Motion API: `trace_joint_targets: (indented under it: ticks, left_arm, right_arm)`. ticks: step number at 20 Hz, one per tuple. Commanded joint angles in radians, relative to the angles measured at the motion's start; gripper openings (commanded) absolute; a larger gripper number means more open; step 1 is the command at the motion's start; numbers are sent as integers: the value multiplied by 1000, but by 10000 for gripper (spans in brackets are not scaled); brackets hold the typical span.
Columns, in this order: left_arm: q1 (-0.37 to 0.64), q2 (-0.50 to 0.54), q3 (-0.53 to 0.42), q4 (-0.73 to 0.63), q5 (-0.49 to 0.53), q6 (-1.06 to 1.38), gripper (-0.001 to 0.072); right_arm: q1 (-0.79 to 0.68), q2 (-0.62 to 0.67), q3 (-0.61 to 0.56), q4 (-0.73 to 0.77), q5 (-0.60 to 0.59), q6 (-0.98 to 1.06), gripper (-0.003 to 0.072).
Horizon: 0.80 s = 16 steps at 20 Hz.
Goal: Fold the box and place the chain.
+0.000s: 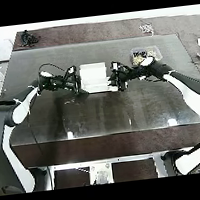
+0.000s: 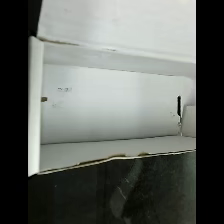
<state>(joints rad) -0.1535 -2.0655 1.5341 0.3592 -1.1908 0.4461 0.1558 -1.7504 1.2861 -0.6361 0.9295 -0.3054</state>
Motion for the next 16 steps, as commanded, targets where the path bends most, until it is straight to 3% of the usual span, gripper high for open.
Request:
trace_joint_targets:
  ticks: [1,4,6,7,16]
  left_arm:
    - [0,1,0,-1,2,-2,526]
    - [0,0,0,-1,2,-2,525]
    - [0,1,0,-1,2,-2,526]
    - [0,1,0,-1,2,-2,525]
    - [0,0,0,-1,2,-2,525]
  right_arm:
    - [5,-1,3,-4,2,-11,300]
    - [-15,14,7,-19,18,-10,306]
    - [-27,45,7,-20,37,-10,482]
    - [-31,59,7,-19,37,-10,519]
    - [-27,48,6,-19,48,-6,520]
